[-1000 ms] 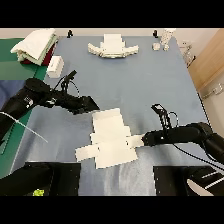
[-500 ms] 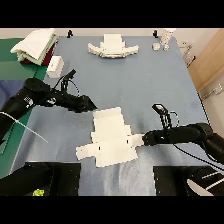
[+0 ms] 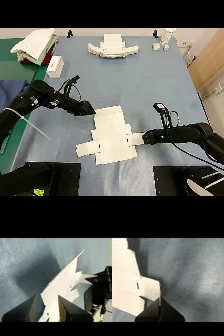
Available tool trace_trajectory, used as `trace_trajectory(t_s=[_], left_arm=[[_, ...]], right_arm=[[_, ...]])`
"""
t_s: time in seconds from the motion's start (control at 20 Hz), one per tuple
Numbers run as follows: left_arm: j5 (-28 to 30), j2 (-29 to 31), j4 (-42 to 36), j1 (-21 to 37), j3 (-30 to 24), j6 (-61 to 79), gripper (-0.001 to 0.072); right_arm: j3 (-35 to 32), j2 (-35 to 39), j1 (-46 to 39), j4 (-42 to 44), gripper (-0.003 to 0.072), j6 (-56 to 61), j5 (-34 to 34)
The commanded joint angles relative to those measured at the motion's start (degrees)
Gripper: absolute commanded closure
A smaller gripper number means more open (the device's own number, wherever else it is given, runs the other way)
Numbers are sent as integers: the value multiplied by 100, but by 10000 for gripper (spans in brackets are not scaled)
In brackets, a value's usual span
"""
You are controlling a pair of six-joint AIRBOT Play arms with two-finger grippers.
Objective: Fold the box.
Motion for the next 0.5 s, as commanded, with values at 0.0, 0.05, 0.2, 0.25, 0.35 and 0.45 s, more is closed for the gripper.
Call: trace_trajectory(t_s=[0.0,0.05,0.2,0.25,0.35,0.45], left_arm=[[-232,-662,-417,2,-4,516,287],[-341,-881,-688,2,-4,765,288],[-688,-1480,-1202,2,2,1333,314],[-778,-1620,-1224,2,2,1436,314],[-946,-1797,-1344,4,9,1698,314],[-1056,-1860,-1410,4,79,1963,315]], right_arm=[[-2,4,4,0,685,22,13],[-2,4,4,4,686,20,13],[-2,4,4,4,685,22,4],[-2,4,4,4,685,20,-7],[-2,4,4,4,685,20,-28],[-2,2,7,2,685,20,-46]])
